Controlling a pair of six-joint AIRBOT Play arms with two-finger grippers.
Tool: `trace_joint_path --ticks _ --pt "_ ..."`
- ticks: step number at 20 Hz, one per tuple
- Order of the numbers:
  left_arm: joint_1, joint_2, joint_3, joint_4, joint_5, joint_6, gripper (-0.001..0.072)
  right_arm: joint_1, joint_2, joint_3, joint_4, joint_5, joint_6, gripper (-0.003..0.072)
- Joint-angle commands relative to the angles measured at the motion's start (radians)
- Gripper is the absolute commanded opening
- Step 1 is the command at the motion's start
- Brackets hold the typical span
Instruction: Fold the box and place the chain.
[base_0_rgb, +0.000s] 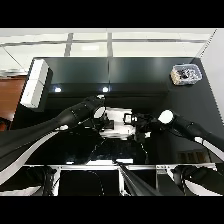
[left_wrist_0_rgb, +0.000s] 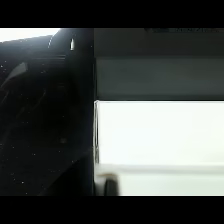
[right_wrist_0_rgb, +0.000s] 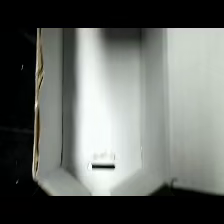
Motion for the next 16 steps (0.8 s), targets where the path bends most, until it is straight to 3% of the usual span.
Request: trace_joint_path --ticks 1,7,15,16 --pt "0.001 -0.001 0.0 0.003 -0.005 -0.002 0.0027 -0.006 0.079 0.003 -0.145 0.052 0.117 0.0701" --pt "0.001 -0.001 0.0 0.001 -0.024 -0.002 0.0027 -0.047 0.208 0.003 -0.189 0.114 0.208 0.07" --pt "0.001 -0.001 0.0 0.004 -0.02 -0.002 0.0027 -0.044 0.181 -0.012 -0.126 0.091 0.205 0.07" --pt "0.001 -0.001 0.0 0.004 -0.02 -0.002 0.0027 -0.044 0.172 -0.012 -0.111 0.091 0.193 0.0628"
